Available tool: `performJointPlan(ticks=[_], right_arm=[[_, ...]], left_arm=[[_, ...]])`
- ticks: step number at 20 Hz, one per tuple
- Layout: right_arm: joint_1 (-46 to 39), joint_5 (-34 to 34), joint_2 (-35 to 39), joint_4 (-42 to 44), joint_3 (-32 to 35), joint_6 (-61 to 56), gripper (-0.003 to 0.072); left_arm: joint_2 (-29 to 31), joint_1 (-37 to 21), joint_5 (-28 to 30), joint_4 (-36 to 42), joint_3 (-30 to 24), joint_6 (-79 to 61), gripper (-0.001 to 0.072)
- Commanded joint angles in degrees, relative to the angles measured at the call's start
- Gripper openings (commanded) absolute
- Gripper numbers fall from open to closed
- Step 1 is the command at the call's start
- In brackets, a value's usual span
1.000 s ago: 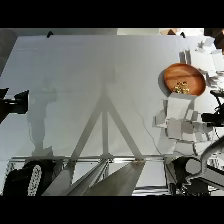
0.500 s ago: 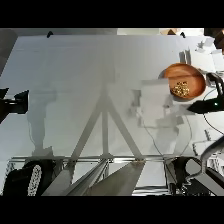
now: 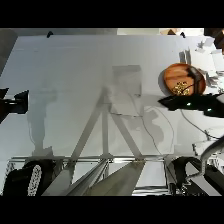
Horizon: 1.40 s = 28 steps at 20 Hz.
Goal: Fold the box and place the chain.
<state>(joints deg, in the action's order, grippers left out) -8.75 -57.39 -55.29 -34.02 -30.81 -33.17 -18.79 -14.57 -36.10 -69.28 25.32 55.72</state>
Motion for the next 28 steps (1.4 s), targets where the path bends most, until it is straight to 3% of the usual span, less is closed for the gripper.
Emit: performJointPlan(ticks=[1, 6, 11, 19, 28], right_arm=[[9.99, 11.63, 0.02, 8.22, 6.1, 4.81, 0.0006], [19.52, 19.3, -5.11, 10.45, 6.64, 4.79, 0.0007], [23.76, 24.41, -7.48, 17.14, 6.62, 7.28, 0.0007], [24.04, 26.8, -7.48, 20.04, 6.64, 7.52, 0.001], [24.04, 26.4, -7.45, 19.89, 6.64, 7.58, 0.0012]], left_arm=[[0.04, 0.02, 0.0, -0.02, 0.04, -0.02, 0.0694], [0.04, 0.02, 0.0, -0.02, 0.04, -0.04, 0.0694], [0.04, 0.0, 0.04, -0.85, 0.04, -0.33, 0.0694], [0.04, -0.07, 0.52, -2.47, 0.04, -3.19, 0.0694], [0.17, 0.02, 4.0, 3.74, 0.04, -2.93, 0.0694]])
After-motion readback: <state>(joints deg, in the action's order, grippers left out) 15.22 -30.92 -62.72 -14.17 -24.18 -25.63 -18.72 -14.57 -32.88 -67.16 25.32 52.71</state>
